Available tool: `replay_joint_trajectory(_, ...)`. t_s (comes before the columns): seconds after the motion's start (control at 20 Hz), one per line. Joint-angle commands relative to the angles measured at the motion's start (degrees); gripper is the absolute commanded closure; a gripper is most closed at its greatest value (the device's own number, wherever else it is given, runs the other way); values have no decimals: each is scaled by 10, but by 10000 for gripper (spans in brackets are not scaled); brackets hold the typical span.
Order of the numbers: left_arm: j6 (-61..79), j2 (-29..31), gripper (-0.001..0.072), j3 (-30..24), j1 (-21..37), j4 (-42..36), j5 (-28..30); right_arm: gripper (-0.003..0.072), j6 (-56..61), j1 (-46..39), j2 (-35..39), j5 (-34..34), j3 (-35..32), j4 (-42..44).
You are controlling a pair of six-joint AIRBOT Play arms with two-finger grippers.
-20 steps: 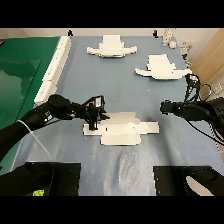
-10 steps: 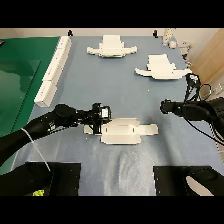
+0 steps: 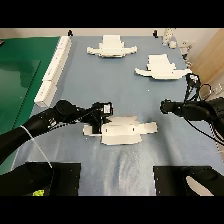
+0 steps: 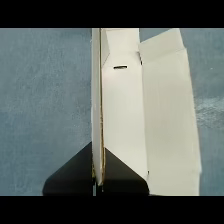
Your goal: Fold the box.
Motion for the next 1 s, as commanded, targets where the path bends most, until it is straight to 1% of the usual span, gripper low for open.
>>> replay_joint_trajectory(0.0, -23, 1, 694, 9, 1, 12, -37, 170, 0, 0, 0, 0, 0, 0)
replay_joint_trajectory(0.25, -38, 2, 694, 31, 1, 11, -38, 170, 0, 0, 0, 0, 0, 3)
replay_joint_trajectory(0.45, -50, -4, 694, 30, 1, 12, -62, 170, 0, 0, 0, 0, 0, 5)
replay_joint_trajectory(0.7, -52, -17, 693, 18, 1, 11, -75, 170, 0, 0, 0, 0, 0, 12)
replay_joint_trajectory(0.95, -52, -32, 693, 13, 1, 12, -96, 170, -2, 1, 0, -3, 0, 35)
